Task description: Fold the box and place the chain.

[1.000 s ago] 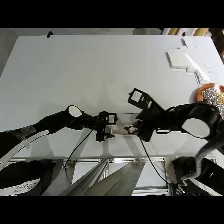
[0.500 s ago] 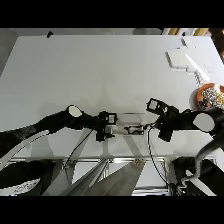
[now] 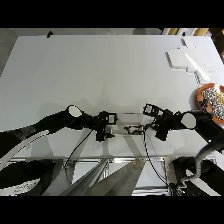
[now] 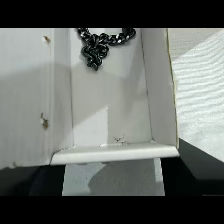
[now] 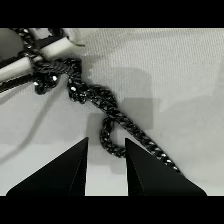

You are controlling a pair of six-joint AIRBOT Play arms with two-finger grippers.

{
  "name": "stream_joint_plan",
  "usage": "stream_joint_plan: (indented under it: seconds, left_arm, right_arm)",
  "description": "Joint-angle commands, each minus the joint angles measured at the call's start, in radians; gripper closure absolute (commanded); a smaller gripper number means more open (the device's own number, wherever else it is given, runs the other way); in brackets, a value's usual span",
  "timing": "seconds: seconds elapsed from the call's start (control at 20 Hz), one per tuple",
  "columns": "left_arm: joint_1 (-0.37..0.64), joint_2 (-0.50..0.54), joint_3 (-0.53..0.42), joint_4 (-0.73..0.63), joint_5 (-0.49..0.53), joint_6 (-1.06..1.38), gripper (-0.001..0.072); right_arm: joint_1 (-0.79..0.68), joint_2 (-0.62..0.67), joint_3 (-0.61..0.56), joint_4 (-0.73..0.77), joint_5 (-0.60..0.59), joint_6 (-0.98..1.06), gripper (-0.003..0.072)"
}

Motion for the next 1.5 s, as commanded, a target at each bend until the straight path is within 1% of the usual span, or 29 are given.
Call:
stream_joint_plan:
  seconds: [0.0, 0.25, 0.3, 0.4, 0.45, 0.5, 0.65, 0.75, 0.85, 0.95, 1.1, 1.3, 1.45]
  left_arm:
    - [0.000, 0.000, 0.000, 0.000, 0.000, 0.000, 0.0438]
    - [0.000, 0.000, 0.000, 0.000, 0.000, 0.000, 0.0438]
    - [0.000, 0.000, 0.000, 0.000, 0.000, 0.000, 0.0438]
    - [0.000, 0.000, 0.000, 0.000, 0.000, 0.000, 0.0438]
    - [0.000, 0.000, 0.000, 0.000, 0.000, 0.000, 0.0438]
    - [0.000, 0.000, 0.000, 0.000, 0.000, 0.000, 0.0438]
    - [0.000, 0.000, 0.000, 0.000, 0.000, 0.000, 0.0438]
    - [0.000, 0.000, 0.000, 0.000, 0.000, 0.000, 0.0438]
    - [0.000, 0.000, 0.000, 0.000, 0.000, 0.000, 0.0438]
    - [0.000, 0.000, 0.000, 0.000, 0.000, 0.000, 0.0438]
    - [0.000, 0.000, 0.000, 0.000, 0.000, 0.000, 0.0438]
    - [0.000, 0.000, 0.000, 0.000, 0.000, 0.000, 0.0438]
    - [0.000, 0.000, 0.000, 0.000, 0.000, 0.000, 0.0438]
  right_arm:
    - [-0.002, -0.051, -0.003, 0.012, -0.043, -0.007, 0.0427]
    - [-0.002, -0.091, -0.003, 0.026, -0.045, -0.007, 0.0433]
    - [-0.002, -0.095, -0.003, 0.024, -0.046, -0.007, 0.0454]
    - [-0.002, -0.096, -0.003, 0.020, -0.053, -0.006, 0.0536]
    - [-0.002, -0.095, -0.003, 0.017, -0.047, -0.002, 0.0554]
    - [-0.002, -0.087, -0.003, 0.011, -0.034, -0.003, 0.0661]
    - [-0.002, 0.013, -0.003, -0.008, 0.008, 0.015, 0.0670]
    - [-0.002, 0.122, -0.003, -0.015, 0.037, 0.054, 0.0670]
    - [-0.002, 0.238, -0.003, 0.010, 0.067, 0.082, 0.0671]
    - [-0.002, 0.340, -0.003, 0.095, 0.096, 0.083, 0.0670]
    - [0.000, 0.436, -0.003, 0.322, 0.093, 0.035, 0.0671]
    - [0.000, 0.469, -0.002, 0.658, 0.052, -0.092, 0.0671]
    - [0.000, 0.469, 0.001, 0.807, 0.036, -0.132, 0.0671]
